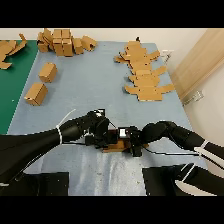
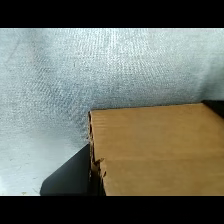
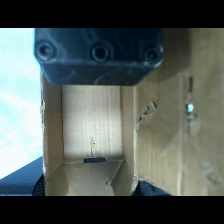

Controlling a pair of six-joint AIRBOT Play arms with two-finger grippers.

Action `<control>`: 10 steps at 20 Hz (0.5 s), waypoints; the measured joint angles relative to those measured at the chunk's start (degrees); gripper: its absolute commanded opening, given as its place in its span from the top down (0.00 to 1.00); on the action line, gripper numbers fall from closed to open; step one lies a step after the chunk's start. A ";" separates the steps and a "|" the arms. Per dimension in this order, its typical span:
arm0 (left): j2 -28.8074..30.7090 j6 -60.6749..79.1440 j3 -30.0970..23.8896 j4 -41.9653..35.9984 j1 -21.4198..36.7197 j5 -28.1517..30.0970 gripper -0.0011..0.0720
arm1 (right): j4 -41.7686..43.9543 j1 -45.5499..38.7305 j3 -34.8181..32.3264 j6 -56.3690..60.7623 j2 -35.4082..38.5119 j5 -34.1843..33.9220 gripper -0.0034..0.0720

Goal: Fold the box.

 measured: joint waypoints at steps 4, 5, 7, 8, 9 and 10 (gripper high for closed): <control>0.00 0.11 0.00 -0.37 0.00 0.09 0.97 | 0.00 0.00 0.00 -0.02 0.00 0.17 0.28; 0.00 0.13 0.00 -0.50 0.00 0.11 0.82 | 0.00 0.00 0.00 -0.02 0.00 0.20 0.28; 0.00 0.42 0.11 -1.55 -0.02 1.36 0.18 | 0.04 0.00 0.00 0.02 -0.02 0.37 0.28; 0.02 0.37 0.11 -2.01 -0.02 1.57 0.18 | 0.17 0.02 -0.02 0.04 -0.02 0.37 0.28; 0.00 0.42 0.09 -1.51 -0.07 0.81 0.18 | 0.15 0.02 -0.02 0.04 -0.02 0.37 0.28; 0.00 0.42 0.09 -1.16 -0.07 0.90 0.18 | 0.15 0.02 -0.02 0.04 -0.02 0.37 0.28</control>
